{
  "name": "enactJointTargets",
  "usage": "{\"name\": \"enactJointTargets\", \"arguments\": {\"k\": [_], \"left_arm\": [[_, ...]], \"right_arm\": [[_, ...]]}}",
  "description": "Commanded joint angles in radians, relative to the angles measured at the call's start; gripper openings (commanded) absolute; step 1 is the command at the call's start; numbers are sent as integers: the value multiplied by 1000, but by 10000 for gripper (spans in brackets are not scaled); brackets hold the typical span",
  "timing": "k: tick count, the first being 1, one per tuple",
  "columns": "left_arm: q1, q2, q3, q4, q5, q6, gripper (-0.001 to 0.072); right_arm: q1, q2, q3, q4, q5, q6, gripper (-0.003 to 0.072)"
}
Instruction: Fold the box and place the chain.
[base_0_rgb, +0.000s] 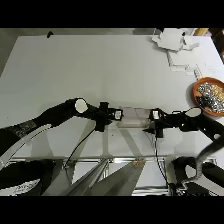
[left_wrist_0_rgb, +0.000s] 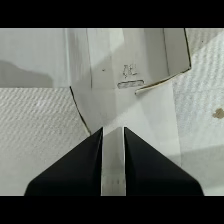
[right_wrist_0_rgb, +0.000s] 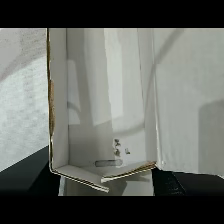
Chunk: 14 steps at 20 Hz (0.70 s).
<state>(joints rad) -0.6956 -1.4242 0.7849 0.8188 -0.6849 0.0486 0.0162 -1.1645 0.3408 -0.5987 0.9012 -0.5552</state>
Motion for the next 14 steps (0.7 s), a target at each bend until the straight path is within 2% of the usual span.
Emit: {"name": "enactJointTargets", "arguments": {"k": [1,2,4,14], "left_arm": [[-11,-1,0,-6,4,9,156],[-18,-1,0,-13,5,27,165],[-23,-3,0,-26,21,59,286],[-52,-24,0,-120,17,64,265]], "right_arm": [[0,0,0,0,0,0,397],[0,0,0,0,0,0,397],[0,0,0,0,0,0,397],[0,0,0,0,0,0,397]]}}
